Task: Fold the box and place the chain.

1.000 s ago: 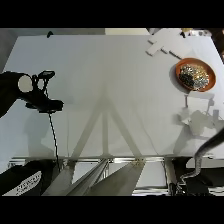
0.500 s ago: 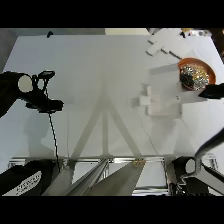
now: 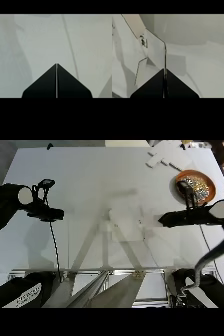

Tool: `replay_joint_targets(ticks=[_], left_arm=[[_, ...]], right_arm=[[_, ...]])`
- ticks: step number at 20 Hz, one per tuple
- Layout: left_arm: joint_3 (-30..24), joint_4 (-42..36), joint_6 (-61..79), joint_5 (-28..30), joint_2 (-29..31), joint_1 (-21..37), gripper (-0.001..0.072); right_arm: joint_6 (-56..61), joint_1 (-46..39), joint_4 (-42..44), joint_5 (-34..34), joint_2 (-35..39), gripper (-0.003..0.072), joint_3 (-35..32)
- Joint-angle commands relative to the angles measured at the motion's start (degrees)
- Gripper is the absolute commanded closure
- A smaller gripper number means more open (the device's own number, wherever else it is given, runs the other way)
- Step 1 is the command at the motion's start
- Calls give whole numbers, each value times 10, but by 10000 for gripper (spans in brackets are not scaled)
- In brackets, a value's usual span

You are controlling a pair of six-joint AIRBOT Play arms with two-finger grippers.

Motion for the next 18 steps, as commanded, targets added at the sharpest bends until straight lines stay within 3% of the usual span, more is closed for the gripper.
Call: replay_joint_targets(ticks=[1,3,4,5,6,9,11,13,16,18], left_arm=[[0,-44,47,81,0,0,700],[0,-122,136,78,-1,0,687],[0,-169,189,70,-4,0,589],[0,-225,254,59,-10,0,355],[-1,-284,314,46,-19,0,228],[-1,-472,480,-6,-73,0,212],[-1,-551,546,-17,-122,0,202],[-1,-588,581,-17,-168,0,122],[-1,-625,612,-22,-223,0,117],[-1,-627,620,-20,-254,-3,44]], right_arm=[[44,80,0,-55,8,675,-42],[52,100,-1,-67,8,675,-42],[54,103,-1,-72,8,675,-42],[54,104,-1,-76,8,675,-42],[54,104,-1,-77,8,675,-42],[54,104,-1,-73,8,675,-42],[54,104,-1,-72,8,674,-42],[54,104,0,-72,8,674,-42],[54,104,0,-73,8,674,-42],[54,104,0,-73,8,674,-42]])
